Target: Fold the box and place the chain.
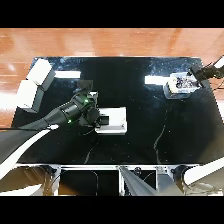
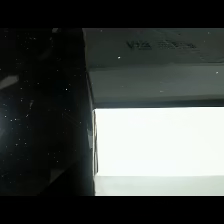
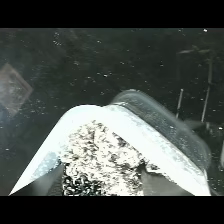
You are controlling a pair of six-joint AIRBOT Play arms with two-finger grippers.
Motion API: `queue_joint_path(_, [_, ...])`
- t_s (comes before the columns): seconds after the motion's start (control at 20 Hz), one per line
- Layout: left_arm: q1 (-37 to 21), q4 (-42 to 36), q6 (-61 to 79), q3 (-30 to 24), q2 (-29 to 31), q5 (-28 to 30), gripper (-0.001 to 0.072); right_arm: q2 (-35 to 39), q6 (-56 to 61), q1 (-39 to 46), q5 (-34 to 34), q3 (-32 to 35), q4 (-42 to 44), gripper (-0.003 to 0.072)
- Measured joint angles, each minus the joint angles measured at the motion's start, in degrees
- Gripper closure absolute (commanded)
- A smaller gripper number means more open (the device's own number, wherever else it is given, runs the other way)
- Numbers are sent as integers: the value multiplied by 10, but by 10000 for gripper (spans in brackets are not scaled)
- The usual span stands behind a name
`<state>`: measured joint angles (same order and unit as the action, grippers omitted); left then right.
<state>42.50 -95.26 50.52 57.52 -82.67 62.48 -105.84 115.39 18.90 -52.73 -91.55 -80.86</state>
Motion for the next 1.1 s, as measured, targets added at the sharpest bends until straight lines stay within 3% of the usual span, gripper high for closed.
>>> queue_joint_path(0.4, [0, 0, 0, 0, 0, 0, 694, -3, -8, 0, -5, 0, 2, 153])
queue_joint_path(0.45, [0, 0, 0, 0, 0, 0, 694, -4, -8, 0, -5, 0, 2, 339])
queue_joint_path(0.55, [0, 0, 0, 0, 0, 0, 694, -5, -8, 0, -10, 0, -3, 639])
queue_joint_path(1.1, [0, 0, 0, 0, 0, 0, 694, 25, -47, 0, -11, -4, 8, 654])
